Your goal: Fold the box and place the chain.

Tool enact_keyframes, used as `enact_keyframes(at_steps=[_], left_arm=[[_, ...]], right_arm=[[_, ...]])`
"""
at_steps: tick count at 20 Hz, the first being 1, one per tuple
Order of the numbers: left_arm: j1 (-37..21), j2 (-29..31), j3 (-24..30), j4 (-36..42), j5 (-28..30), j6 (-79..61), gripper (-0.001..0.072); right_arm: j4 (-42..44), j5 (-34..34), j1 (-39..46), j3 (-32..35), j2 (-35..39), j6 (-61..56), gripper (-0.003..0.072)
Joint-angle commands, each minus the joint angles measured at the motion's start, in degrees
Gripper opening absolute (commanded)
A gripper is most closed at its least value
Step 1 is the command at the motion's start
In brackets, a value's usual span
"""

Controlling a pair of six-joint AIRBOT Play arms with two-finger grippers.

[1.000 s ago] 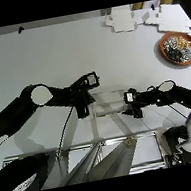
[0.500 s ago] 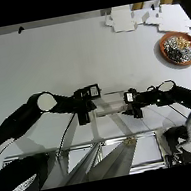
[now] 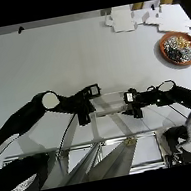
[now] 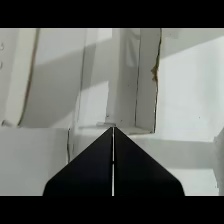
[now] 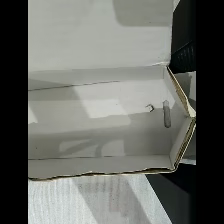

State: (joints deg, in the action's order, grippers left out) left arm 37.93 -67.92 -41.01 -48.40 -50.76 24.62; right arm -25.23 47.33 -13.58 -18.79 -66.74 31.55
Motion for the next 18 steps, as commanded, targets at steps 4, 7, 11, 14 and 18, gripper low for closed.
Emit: enact_keyframes(at_steps=[4,7,11,14,18], left_arm=[[-4.33,1.77,3.17,-2.86,-1.95,1.38,0.0007],[-4.42,1.79,4.79,-3.39,-1.84,0.81,0.0009],[-4.83,1.79,6.47,-3.72,-1.20,-1.90,0.0094],[-5.18,1.79,6.88,-3.80,0.70,-4.35,0.0304],[-5.16,1.73,6.88,-3.50,3.87,-13.53,0.0573]], right_arm=[[0.00,-0.02,-0.02,-0.02,0.02,-0.02,0.0312],[0.00,0.00,-0.02,-0.02,0.02,-0.02,0.0312],[0.00,0.00,-0.02,-0.02,0.02,-0.02,0.0312],[0.00,0.00,-0.02,-0.02,0.02,-0.02,0.0312],[0.00,0.00,-0.02,-0.02,0.02,-0.02,0.0312]])
